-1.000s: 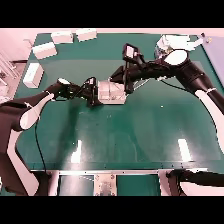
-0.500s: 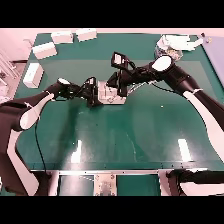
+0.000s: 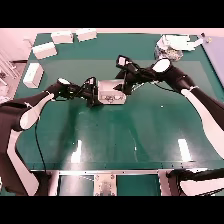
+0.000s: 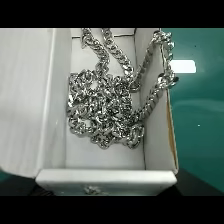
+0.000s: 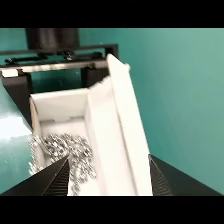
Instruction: Fold the box and place the chain.
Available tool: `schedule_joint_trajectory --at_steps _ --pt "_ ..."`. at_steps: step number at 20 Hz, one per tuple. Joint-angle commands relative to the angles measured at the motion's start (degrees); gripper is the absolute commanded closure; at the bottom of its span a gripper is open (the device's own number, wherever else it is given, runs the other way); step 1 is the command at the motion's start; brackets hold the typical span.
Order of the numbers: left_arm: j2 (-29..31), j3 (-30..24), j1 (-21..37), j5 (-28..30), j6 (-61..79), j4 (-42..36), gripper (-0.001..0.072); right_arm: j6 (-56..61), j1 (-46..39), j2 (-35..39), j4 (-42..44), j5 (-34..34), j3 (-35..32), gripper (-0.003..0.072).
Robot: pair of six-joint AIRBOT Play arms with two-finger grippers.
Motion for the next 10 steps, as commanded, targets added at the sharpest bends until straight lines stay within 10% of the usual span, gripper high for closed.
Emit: schedule_joint_trajectory --at_steps 1,10 --pt "0.0 0.0 0.0 0.0 0.0 0.0 0.0460 0.0 -6.1 1.0 -1.7 2.8 0.0 0.0120" --pt "0.0 0.0 0.0 0.0 0.0 0.0 0.0460 -15.5 -11.9 -9.0 -1.5 6.7 -3.2 0.0158"
